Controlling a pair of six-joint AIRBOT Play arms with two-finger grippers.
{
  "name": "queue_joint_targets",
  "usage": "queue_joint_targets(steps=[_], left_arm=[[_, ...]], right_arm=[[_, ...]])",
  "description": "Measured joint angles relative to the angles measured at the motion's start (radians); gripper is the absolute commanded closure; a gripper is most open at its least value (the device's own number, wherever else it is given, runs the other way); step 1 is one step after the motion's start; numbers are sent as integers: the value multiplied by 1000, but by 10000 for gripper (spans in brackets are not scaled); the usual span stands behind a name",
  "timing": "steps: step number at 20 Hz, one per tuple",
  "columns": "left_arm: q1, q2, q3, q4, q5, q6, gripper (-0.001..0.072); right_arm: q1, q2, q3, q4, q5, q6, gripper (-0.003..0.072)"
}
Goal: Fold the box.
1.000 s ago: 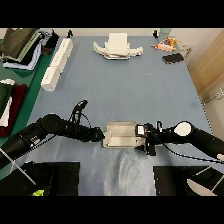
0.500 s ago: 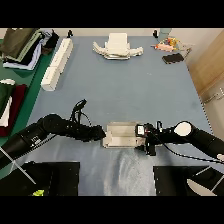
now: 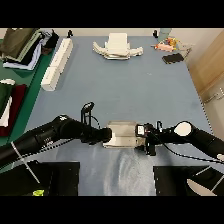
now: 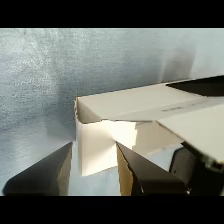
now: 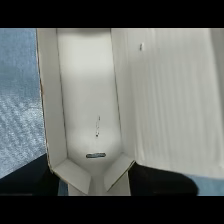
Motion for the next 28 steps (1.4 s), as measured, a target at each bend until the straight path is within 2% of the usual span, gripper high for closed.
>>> queue_joint_targets(steps=[4, 11, 15, 23, 28], left_arm=[[-71, -77, 75, 139, -47, -174, 289], [-156, -182, 190, 240, -123, -344, 289], [-175, -201, 223, 279, -188, -430, 290], [-190, -259, 249, 311, -225, -512, 290], [-198, -334, 319, 341, -306, -524, 291]], right_arm=[[0, 0, 0, 0, 0, 0, 181], [0, 0, 0, 0, 0, 0, 181], [0, 0, 0, 0, 0, 0, 182], [0, 0, 0, 0, 0, 0, 182], [0, 0, 0, 0, 0, 0, 182]])
